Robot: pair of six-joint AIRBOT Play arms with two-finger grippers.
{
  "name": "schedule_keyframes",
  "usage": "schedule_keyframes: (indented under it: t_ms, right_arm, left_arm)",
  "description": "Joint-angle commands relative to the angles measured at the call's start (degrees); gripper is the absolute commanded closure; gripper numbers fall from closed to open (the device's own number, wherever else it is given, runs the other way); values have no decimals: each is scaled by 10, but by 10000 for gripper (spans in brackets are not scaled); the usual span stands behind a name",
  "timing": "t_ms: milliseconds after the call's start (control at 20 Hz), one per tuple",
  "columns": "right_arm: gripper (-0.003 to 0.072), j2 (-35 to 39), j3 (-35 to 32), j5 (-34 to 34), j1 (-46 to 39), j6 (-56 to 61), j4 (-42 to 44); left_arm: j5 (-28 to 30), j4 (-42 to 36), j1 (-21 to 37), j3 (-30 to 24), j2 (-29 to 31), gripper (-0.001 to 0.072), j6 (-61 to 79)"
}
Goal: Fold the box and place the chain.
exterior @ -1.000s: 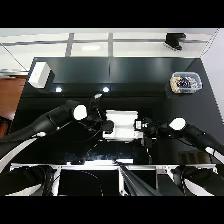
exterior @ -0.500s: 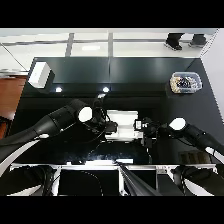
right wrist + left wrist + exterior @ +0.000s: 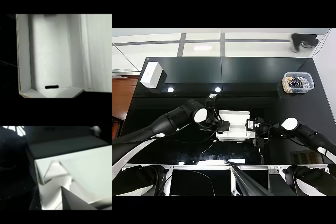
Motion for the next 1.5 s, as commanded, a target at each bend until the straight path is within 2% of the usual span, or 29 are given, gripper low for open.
schedule_keyframes:
  t_ms: [0, 50, 150, 450, 700, 1250, 1300, 1450]
  right_arm:
    - [370, 0, 0, 1, 0, 0, 0]
    - [370, 0, 0, 1, 0, 0, 0]
    - [370, 0, 0, 1, 0, 0, 0]
    - [370, 0, 0, 1, 0, 0, 0]
    - [370, 0, 0, 1, 0, 0, 0]
    - [370, 0, 0, 1, 0, 0, 0]
    - [370, 0, 0, 1, 0, 0, 0]
    - [370, 0, 0, 1, 0, 0, 0]
  left_arm:
    - [-19, 45, -16, 28, -33, 418, -13]
    - [-25, 64, -23, 38, -42, 440, -25]
    - [-43, 84, -32, 56, -57, 439, -41]
    - [-102, 95, -37, 100, -94, 440, -75]
    - [-96, 95, -38, 101, -104, 439, -133]
    - [-92, 91, -45, 101, -118, 443, -134]
    - [-94, 91, -45, 101, -120, 520, -135]
    - [-93, 89, -45, 101, -120, 685, -135]
